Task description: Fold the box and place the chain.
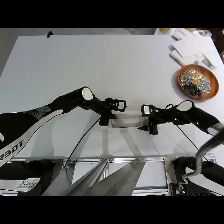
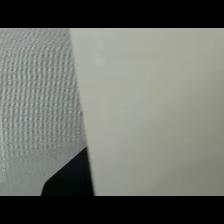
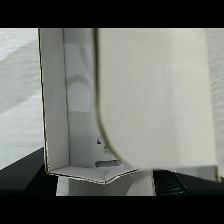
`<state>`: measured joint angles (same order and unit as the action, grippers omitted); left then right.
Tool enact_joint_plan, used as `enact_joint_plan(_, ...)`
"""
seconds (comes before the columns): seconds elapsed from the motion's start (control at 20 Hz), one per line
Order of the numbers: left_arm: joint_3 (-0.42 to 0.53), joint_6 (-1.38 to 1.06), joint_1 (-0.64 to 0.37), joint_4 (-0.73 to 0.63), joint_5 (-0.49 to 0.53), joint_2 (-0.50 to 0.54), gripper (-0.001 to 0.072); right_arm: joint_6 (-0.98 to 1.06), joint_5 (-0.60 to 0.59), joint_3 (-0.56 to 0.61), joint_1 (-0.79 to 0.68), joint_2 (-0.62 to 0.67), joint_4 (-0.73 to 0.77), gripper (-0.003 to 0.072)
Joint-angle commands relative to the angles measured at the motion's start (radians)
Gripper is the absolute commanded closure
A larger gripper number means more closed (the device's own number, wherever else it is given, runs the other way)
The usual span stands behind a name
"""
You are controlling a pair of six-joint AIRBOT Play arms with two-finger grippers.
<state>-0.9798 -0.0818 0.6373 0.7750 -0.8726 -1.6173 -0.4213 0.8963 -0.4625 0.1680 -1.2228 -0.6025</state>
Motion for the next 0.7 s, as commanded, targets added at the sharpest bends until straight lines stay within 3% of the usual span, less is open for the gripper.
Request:
enact_joint_plan(0.0,0.000,0.000,0.000,0.000,0.000,0.000,0.0700,-0.009,0.015,-0.001,0.008,-0.027,-0.002,0.0165)
enact_joint_plan(0.1,0.000,0.000,0.000,0.000,0.000,0.000,0.0700,-0.007,0.030,-0.001,0.006,-0.032,-0.007,0.0279)
enact_joint_plan(0.65,0.000,0.000,0.000,0.000,0.000,0.000,0.0700,-0.006,0.054,0.000,0.006,-0.037,-0.040,0.0289)
